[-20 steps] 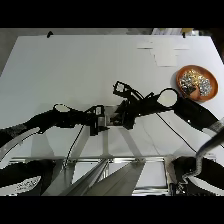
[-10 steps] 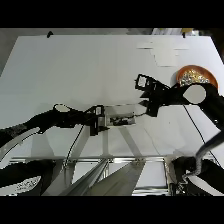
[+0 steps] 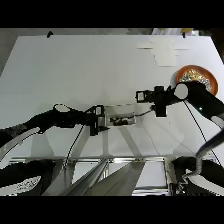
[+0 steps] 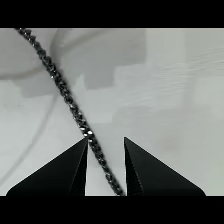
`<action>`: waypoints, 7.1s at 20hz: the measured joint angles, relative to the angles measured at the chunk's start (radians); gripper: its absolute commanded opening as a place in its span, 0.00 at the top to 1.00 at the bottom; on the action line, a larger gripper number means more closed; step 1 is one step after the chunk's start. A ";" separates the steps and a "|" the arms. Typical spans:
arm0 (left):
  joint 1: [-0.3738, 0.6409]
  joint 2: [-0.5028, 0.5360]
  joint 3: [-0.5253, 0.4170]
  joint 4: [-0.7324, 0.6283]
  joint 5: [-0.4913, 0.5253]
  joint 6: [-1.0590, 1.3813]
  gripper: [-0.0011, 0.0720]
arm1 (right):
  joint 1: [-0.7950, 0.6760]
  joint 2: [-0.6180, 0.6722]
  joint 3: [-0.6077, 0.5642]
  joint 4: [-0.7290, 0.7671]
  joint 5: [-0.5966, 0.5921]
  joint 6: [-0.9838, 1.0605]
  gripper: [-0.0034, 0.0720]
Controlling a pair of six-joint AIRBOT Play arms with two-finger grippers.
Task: Fold the box and place the chain.
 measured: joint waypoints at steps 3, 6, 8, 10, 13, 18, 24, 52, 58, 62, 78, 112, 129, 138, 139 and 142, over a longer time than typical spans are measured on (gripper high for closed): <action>0.000 0.000 0.000 0.000 0.000 0.000 0.89 | -0.001 -0.061 0.000 -0.003 0.003 -0.038 0.66; 0.000 0.000 0.000 0.000 0.000 0.000 0.89 | -0.001 -0.106 0.000 0.012 0.003 -0.066 0.67; 0.000 0.000 0.000 0.000 0.000 0.000 0.89 | 0.001 -0.128 0.000 0.030 -0.002 -0.080 0.70; 0.000 0.000 0.000 0.000 0.000 0.000 0.89 | 0.006 -0.142 0.000 0.050 -0.003 -0.103 0.85; 0.000 0.000 0.000 0.000 0.000 0.000 0.89 | 0.013 -0.150 0.000 0.068 0.000 -0.131 0.93; 0.000 0.000 0.000 0.000 0.000 0.000 0.89 | 0.018 -0.091 -0.001 0.082 0.067 -0.150 0.93; 0.000 0.000 0.000 0.000 0.000 0.000 0.89 | 0.018 0.080 -0.001 0.270 0.174 -0.154 0.93; 0.000 0.000 0.000 0.000 0.000 0.000 0.89 | 0.282 0.090 0.001 0.522 -0.111 0.097 0.60; 0.000 0.000 0.000 0.000 0.000 0.000 0.89 | 0.087 0.145 0.000 0.417 -0.016 0.100 0.82; 0.000 0.000 0.000 0.000 0.000 0.000 0.89 | -0.016 0.126 -0.013 0.295 0.018 0.092 0.82; 0.000 0.000 0.000 0.000 0.000 0.000 0.89 | -0.079 -0.128 -0.045 0.201 -0.023 -0.139 0.72; 0.000 0.000 0.000 0.000 0.000 0.000 0.89 | 0.174 0.171 -0.053 0.811 0.040 -0.152 0.93; 0.000 0.000 0.000 0.000 0.000 0.000 0.89 | 0.002 0.219 -0.055 0.578 -0.153 -0.019 0.80; 0.000 0.000 0.000 0.000 0.000 0.000 0.89 | -0.126 0.018 -0.063 0.247 -0.085 -0.003 0.68; 0.000 0.000 0.000 0.000 0.000 0.000 0.89 | -0.128 -0.007 -0.063 0.235 -0.081 -0.024 0.68; 0.000 0.000 0.000 0.000 0.000 0.000 0.89 | -0.132 -0.062 -0.063 0.222 -0.071 -0.105 0.69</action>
